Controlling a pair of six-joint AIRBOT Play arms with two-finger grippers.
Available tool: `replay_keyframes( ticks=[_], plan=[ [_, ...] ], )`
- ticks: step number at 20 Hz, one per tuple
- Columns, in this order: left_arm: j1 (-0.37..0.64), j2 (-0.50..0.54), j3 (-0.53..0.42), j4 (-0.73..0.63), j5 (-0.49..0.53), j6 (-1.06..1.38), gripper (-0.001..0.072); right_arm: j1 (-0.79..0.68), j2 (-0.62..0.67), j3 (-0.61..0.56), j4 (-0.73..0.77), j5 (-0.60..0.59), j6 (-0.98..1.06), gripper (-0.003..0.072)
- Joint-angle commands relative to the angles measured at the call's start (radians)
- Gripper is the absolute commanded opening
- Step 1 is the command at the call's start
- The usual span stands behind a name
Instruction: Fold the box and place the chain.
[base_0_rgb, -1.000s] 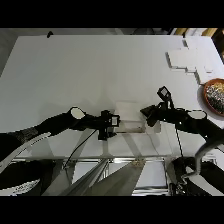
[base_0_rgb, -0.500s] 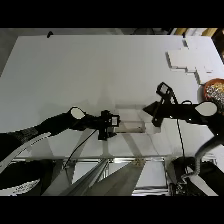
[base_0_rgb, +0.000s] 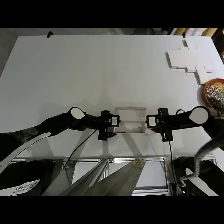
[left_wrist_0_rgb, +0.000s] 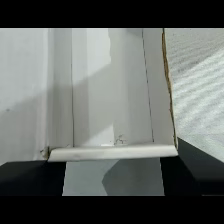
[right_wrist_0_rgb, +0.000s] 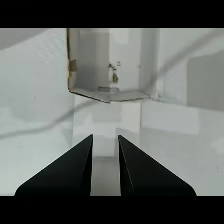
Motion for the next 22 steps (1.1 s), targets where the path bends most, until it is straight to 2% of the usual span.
replay_keyframes(
  ticks=[1,11,16,17,19,22],
  plan=[
    [0.001,0.0,0.0,0.0,0.0,0.0,0.0389,0.035,-0.052,-0.005,0.032,-0.039,-0.063,0.0166],
    [0.001,0.0,0.0,0.0,0.0,0.0,0.0389,0.035,-0.182,-0.005,0.27,-0.094,-0.177,0.0163],
    [0.001,0.0,0.0,0.0,0.0,0.0,0.0389,0.034,-0.215,-0.019,0.339,-0.098,-0.183,0.0166],
    [0.001,0.0,0.0,0.0,0.0,0.0,0.0389,0.035,-0.216,-0.029,0.359,-0.101,-0.183,0.0201],
    [0.001,0.0,0.0,0.0,0.0,0.0,0.0389,0.034,-0.214,-0.047,0.367,-0.109,-0.183,0.0346],
    [0.001,0.0,0.0,0.0,0.0,0.0,0.0389,0.034,-0.173,-0.049,0.321,-0.099,-0.143,0.0357]
  ],
)
